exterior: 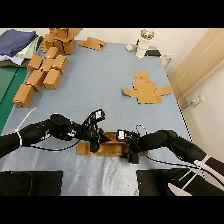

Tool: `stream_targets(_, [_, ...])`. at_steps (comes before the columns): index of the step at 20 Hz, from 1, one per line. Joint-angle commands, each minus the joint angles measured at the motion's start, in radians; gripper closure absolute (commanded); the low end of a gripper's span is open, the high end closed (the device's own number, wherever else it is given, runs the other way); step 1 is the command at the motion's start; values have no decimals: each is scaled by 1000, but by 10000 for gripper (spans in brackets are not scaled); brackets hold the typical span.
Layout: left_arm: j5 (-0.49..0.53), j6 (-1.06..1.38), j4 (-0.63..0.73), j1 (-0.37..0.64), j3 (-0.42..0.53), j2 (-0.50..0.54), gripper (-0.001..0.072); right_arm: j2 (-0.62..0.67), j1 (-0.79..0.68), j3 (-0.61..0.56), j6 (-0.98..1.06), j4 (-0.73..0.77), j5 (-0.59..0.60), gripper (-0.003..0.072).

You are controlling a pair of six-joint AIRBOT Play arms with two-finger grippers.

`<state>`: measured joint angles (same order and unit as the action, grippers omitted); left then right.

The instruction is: Fold the box.

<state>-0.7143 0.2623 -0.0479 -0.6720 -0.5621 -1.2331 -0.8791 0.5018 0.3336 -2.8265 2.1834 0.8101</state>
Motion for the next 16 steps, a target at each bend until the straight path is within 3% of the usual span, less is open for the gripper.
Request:
stream_targets(1, [6,1,-2,0,0,0,696,25,-1,2,-1,0,-23,108])
stream_targets(16, [6,-1,-1,0,0,0,696,2,86,-6,0,-44,-91,109])
